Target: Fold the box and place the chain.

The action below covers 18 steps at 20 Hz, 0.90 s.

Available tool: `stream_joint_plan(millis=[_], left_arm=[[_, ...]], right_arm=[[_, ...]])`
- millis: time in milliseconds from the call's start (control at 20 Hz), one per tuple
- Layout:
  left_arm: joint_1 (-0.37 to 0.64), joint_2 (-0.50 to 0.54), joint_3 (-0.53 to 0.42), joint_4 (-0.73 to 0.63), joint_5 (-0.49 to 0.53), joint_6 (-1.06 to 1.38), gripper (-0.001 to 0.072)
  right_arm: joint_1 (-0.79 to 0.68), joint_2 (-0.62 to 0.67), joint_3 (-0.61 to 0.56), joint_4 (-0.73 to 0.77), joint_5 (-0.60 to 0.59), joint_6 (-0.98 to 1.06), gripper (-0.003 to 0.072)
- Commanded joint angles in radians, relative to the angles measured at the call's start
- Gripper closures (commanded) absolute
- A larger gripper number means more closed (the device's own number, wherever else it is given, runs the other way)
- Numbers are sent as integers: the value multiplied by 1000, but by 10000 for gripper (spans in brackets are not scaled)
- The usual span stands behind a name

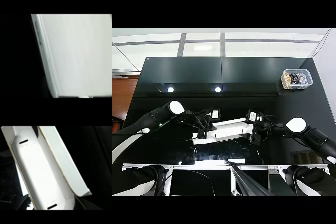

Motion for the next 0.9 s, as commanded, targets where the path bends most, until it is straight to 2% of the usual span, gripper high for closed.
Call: stream_joint_plan(millis=[0,250,500,700,850], left_arm=[[-18,4,1,42,1,10,684],[-16,4,1,48,4,9,684],[-16,4,1,48,5,9,684],[-16,4,1,48,5,9,684],[-16,4,1,47,5,9,683]], right_arm=[[-1,-1,0,-15,-6,14,38],[-8,2,1,-72,-24,50,38],[-6,0,0,-68,33,32,38],[-6,-31,2,32,-30,-93,38],[-6,-55,2,90,43,-147,38]])
